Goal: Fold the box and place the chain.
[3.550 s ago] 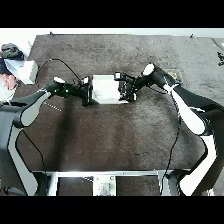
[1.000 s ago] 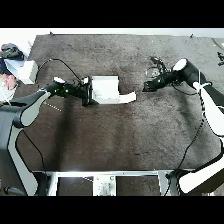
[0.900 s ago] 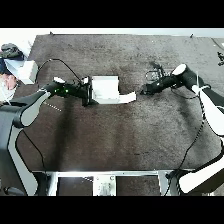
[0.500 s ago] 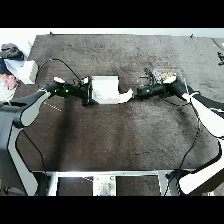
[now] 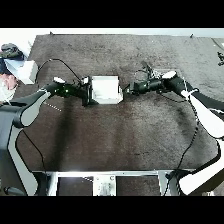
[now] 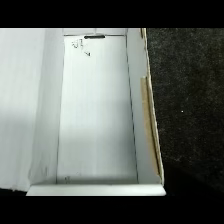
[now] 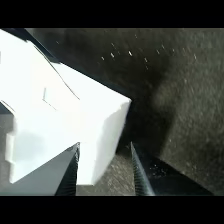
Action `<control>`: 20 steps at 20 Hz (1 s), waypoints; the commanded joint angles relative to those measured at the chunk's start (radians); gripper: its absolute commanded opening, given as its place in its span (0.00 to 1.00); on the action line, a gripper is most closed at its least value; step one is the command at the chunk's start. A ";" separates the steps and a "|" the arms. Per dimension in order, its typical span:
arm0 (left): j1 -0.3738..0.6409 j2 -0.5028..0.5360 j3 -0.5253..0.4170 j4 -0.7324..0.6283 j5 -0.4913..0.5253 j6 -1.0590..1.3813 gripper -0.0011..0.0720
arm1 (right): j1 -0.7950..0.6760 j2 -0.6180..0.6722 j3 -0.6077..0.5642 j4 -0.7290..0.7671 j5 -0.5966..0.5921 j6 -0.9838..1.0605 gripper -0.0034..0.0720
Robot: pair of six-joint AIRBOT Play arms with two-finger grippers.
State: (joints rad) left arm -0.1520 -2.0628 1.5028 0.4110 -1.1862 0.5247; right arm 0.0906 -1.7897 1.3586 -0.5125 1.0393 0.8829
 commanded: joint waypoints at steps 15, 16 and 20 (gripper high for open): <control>0.000 -0.001 0.000 0.000 0.000 0.000 0.59 | 0.134 -0.024 0.140 -0.249 0.054 0.169 0.69; 0.000 0.000 0.000 0.000 0.000 0.000 0.59 | 0.145 -0.035 0.158 -0.271 0.059 0.176 0.69; 0.000 -0.001 0.000 0.000 0.000 0.000 0.59 | 0.182 -0.086 0.232 -0.385 0.064 0.264 0.69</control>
